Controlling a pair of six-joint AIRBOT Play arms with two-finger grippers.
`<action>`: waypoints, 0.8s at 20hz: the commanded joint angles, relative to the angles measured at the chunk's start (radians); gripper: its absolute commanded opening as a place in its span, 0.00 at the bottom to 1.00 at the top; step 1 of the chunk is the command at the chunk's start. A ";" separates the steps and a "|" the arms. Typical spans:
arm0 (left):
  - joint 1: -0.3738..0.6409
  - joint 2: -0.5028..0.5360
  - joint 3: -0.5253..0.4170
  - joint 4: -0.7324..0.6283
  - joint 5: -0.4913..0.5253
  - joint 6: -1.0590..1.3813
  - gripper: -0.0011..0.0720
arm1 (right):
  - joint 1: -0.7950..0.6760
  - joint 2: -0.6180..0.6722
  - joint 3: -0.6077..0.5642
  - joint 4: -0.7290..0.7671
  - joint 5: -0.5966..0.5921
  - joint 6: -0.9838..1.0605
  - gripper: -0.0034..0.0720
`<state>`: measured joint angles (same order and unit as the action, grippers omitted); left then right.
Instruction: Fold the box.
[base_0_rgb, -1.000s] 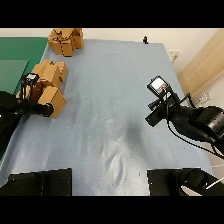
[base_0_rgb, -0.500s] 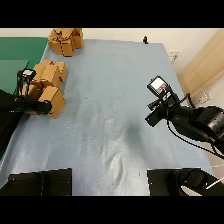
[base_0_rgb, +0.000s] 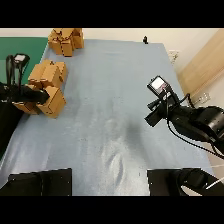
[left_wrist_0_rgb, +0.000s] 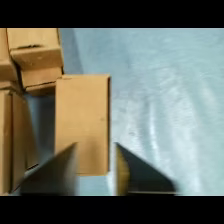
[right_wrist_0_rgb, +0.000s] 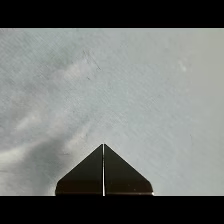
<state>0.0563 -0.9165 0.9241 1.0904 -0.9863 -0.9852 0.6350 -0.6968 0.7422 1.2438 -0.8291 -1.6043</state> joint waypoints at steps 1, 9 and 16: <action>-0.022 0.040 0.085 -0.179 -0.158 0.092 0.03 | 0.001 0.000 0.000 0.061 0.070 0.000 0.05; -0.225 0.166 0.097 -0.270 -0.171 0.101 0.03 | 0.001 0.000 0.000 0.133 0.077 0.000 0.05; -0.312 0.167 0.098 -0.282 -0.191 0.102 0.03 | 0.001 0.000 0.000 0.133 0.077 0.000 0.05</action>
